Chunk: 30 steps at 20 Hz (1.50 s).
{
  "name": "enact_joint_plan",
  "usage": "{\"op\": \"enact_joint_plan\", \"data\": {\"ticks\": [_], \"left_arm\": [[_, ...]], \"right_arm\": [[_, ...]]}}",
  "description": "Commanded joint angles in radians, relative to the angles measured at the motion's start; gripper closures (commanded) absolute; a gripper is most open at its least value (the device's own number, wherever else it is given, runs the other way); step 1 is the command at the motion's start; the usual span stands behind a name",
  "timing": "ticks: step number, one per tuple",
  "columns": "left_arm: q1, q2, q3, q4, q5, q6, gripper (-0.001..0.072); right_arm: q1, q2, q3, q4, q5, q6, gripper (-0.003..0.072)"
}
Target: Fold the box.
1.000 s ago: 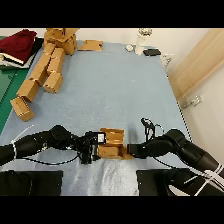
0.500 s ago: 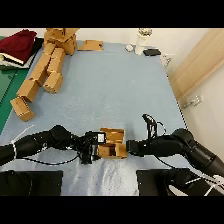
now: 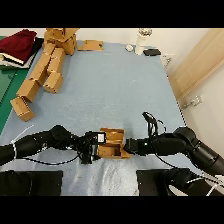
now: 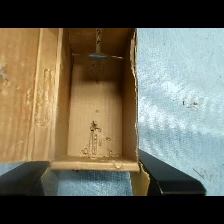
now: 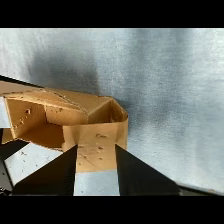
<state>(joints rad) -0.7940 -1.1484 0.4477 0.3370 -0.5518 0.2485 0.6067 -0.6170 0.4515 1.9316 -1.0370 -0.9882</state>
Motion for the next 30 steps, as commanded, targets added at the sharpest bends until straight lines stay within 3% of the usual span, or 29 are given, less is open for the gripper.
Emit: {"op": "enact_joint_plan", "data": {"ticks": [1,10,17,19,22,25,30], "left_arm": [[0.000,0.000,0.000,0.000,0.000,0.000,0.0135],[0.000,0.001,0.000,0.000,0.000,0.000,0.0135],[0.000,0.001,0.000,0.000,0.000,0.000,0.0135],[0.000,0.000,0.000,0.000,0.000,0.000,0.0135],[0.000,0.001,0.000,0.000,0.000,0.000,0.0135],[0.000,0.001,0.000,0.000,0.000,0.000,0.0135],[0.000,0.000,0.000,0.000,0.000,0.000,0.0135]], "right_arm": [[0.004,-0.006,0.002,0.003,-0.003,0.001,0.0317],[0.134,-0.114,0.027,-0.013,0.032,0.001,0.0322],[0.090,0.002,0.135,-0.310,-0.218,0.151,0.0336],[0.047,0.003,0.135,-0.369,-0.290,0.175,0.0440],[-0.005,-0.013,0.132,-0.393,-0.295,0.176,0.0600],[-0.023,-0.050,0.104,-0.426,-0.300,0.176,0.0676],[-0.027,-0.157,0.033,-0.343,-0.216,0.108,0.0683]]}}
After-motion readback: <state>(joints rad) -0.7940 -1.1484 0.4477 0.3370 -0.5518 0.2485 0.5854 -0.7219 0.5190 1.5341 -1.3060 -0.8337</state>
